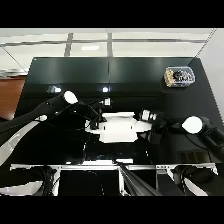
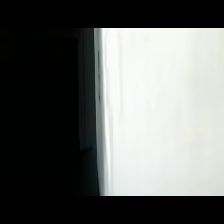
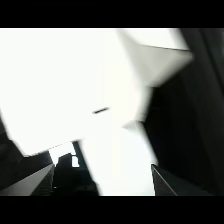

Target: Fold the box and place the chain.

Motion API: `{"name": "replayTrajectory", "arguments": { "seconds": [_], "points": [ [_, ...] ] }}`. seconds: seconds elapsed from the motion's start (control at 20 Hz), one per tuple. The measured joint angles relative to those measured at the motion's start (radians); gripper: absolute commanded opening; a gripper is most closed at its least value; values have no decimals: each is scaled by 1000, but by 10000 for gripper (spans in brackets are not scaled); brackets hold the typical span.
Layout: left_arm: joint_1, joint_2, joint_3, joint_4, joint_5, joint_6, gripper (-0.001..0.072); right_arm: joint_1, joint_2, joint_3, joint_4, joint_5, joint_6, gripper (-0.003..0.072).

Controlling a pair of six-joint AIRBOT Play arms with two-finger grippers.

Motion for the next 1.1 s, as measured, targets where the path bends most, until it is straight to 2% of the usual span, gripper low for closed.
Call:
{"name": "replayTrajectory", "arguments": {
  "seconds": [0.2, 0.55, 0.8, 1.1],
  "points": [
    [-5, -5, -1, 0, 9, 10, 29, 74, -32, -36, 2, -19, -84, 715],
    [-6, -6, -2, 5, 13, 13, 29, 161, -106, -39, 56, -152, -136, 715],
    [-6, -6, -2, 7, 14, 13, 29, 134, -118, 28, 75, -149, -144, 715],
    [-6, -6, -2, 8, 14, 13, 29, 63, -145, 50, 174, -192, -188, 715]
  ]
}}
